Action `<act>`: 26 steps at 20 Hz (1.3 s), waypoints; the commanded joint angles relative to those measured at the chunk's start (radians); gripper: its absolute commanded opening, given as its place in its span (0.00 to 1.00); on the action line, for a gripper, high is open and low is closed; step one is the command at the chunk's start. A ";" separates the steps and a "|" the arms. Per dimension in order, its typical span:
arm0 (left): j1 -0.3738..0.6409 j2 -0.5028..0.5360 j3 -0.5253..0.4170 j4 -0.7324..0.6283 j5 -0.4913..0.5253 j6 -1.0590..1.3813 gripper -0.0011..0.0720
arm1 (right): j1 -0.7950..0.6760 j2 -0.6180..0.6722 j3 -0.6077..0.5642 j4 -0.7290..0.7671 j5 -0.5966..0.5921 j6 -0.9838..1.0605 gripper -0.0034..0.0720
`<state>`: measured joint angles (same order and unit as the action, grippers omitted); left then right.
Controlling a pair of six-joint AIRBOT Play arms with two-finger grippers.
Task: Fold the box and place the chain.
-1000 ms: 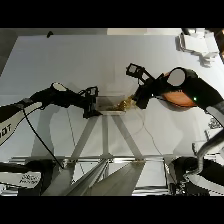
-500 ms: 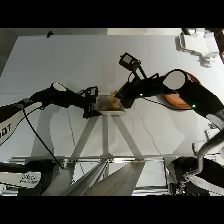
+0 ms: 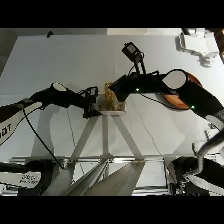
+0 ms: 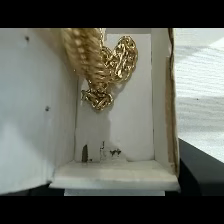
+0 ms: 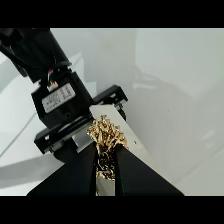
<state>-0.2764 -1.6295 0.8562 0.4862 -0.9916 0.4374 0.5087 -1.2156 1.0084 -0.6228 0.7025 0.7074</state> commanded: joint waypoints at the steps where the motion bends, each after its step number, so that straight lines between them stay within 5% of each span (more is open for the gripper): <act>1: 0.000 0.000 0.000 0.000 0.000 0.000 0.21 | 0.001 -0.005 0.001 0.009 -0.012 -0.001 0.06; 11: 0.000 0.000 0.000 0.000 0.000 0.000 0.21 | 0.001 -0.081 0.001 -0.370 0.216 0.003 0.06; 12: 0.000 0.000 0.000 0.000 0.000 0.000 0.21 | 0.001 -0.081 0.001 -0.394 0.230 0.003 0.08; 13: 0.000 0.000 0.000 0.000 0.000 0.000 0.21 | 0.001 -0.081 0.001 -0.414 0.237 0.003 0.20; 15: 0.000 0.000 0.000 0.000 0.000 0.000 0.21 | 0.001 -0.081 0.001 -0.427 0.240 0.003 0.34; 26: 0.000 0.000 0.000 0.000 0.000 0.000 0.21 | -0.005 -0.081 0.001 -0.466 0.260 0.003 0.33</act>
<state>-0.2764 -1.6295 0.8562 0.4862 -0.9913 0.4377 0.5076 -1.2961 1.0088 -1.0550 0.9550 0.7105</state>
